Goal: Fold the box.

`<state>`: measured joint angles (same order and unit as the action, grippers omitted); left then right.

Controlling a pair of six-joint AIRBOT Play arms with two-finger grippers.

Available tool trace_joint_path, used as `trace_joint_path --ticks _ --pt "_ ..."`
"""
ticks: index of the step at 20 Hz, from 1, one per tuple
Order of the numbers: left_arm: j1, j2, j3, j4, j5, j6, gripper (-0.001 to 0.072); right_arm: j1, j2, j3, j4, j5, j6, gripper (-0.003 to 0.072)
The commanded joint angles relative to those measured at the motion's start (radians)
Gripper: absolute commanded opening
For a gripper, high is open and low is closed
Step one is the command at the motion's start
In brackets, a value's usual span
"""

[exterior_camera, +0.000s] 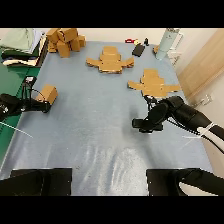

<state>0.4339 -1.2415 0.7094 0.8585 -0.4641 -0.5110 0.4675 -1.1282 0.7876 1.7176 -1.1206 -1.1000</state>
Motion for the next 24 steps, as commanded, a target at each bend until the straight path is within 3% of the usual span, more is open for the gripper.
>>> trace_joint_path --ticks 1,24 --pt "0.012 -0.037 -0.001 -0.002 -0.038 -0.010 0.0486 -0.001 -0.001 0.001 0.000 0.006 0.000 0.0006" --pt "0.012 -0.076 0.000 0.000 -0.042 -0.021 0.0489 -0.001 -0.001 0.001 0.000 0.006 0.000 0.0005"
